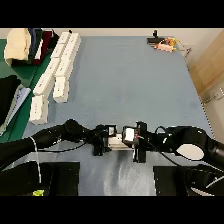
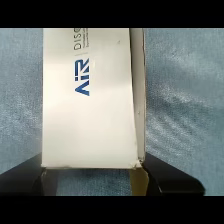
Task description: Fold the box.
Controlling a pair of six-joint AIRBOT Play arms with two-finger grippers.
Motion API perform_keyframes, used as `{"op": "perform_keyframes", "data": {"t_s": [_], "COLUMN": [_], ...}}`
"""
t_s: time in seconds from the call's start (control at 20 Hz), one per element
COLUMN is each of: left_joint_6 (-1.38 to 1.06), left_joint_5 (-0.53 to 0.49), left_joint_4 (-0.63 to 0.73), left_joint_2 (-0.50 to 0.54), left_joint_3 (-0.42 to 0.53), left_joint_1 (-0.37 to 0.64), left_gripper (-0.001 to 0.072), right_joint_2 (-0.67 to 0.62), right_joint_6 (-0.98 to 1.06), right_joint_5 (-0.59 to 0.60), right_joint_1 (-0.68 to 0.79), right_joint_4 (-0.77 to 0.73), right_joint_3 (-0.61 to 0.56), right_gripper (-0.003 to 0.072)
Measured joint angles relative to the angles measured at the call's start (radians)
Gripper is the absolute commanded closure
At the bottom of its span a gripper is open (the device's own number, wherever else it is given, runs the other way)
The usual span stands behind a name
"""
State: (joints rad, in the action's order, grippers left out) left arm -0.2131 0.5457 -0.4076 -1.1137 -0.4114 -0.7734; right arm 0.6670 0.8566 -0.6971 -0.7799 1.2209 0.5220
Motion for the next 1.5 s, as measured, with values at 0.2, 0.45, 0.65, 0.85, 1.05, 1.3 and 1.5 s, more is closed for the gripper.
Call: {"op": "perform_keyframes", "data": {"t_s": [0.2, 0.45, 0.65, 0.85, 1.05, 1.3, 1.5], "left_joint_6": [0.0, 0.001, 0.001, 0.001, 0.001, 0.001, 0.001], "left_joint_5": [-0.001, -0.001, -0.001, -0.002, -0.002, -0.001, -0.001], "left_joint_4": [0.0, 0.0, 0.0, 0.0, 0.0, -0.001, -0.001], "left_joint_2": [0.0, 0.0, 0.0, 0.0, 0.0, 0.0, 0.0], "left_joint_3": [0.0, 0.0, 0.0, 0.0, 0.0, 0.0, 0.0], "left_joint_1": [0.0, 0.0, 0.0, 0.0, 0.0, 0.0, 0.0], "left_gripper": [0.0191, 0.0191, 0.0191, 0.0191, 0.0191, 0.0191, 0.0191], "right_joint_2": [-0.016, 0.078, 0.151, 0.177, 0.188, 0.224, 0.227], "right_joint_6": [0.314, 0.585, 0.655, 0.678, 0.684, 0.688, 0.688], "right_joint_5": [-0.023, -0.049, -0.053, -0.065, -0.061, -0.054, -0.054], "right_joint_1": [0.002, 0.002, 0.002, 0.002, 0.002, 0.002, 0.002], "right_joint_4": [0.068, 0.124, 0.122, 0.118, 0.119, 0.122, 0.124], "right_joint_3": [0.002, 0.003, 0.004, 0.003, 0.003, 0.005, 0.004], "right_gripper": [0.0681, 0.0681, 0.0681, 0.0681, 0.0681, 0.0681, 0.0681]}}
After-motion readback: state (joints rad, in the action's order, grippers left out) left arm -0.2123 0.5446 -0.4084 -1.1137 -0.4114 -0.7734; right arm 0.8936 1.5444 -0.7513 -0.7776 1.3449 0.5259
